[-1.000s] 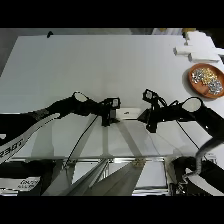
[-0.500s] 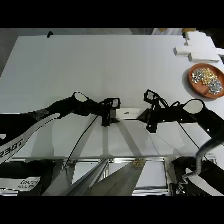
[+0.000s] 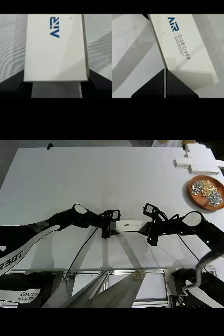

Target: Fold the box and place the chain.

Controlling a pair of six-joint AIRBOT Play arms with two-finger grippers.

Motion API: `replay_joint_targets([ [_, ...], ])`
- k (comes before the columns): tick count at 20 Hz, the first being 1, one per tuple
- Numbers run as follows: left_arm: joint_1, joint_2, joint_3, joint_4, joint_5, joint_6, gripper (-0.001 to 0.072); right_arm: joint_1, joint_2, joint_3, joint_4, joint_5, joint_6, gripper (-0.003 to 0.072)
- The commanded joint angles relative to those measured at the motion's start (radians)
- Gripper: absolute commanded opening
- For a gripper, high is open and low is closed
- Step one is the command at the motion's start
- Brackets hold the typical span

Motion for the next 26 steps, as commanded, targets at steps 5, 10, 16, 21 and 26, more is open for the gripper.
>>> replay_joint_targets([
  [5,-0.001,0.0,0.0,0.0,0.0,0.0,0.0039,-0.001,0.002,-0.001,0.084,0.027,-0.066,0.0014],
  [10,-0.001,0.0,0.0,0.0,0.0,0.0,0.0039,-0.001,0.002,-0.001,0.07,0.003,-0.054,0.0014],
  [16,-0.001,0.0,0.0,0.0,0.0,0.0,0.0039,-0.001,-0.01,-0.001,0.044,-0.027,-0.008,0.0014],
  [21,-0.001,0.0,0.0,0.0,0.0,0.0,0.0039,-0.001,-0.049,-0.001,-0.003,-0.027,0.022,0.0014],
  [26,-0.001,0.0,0.0,0.0,0.0,0.0,0.0039,-0.001,-0.052,-0.001,-0.017,-0.029,0.025,0.0014],
])
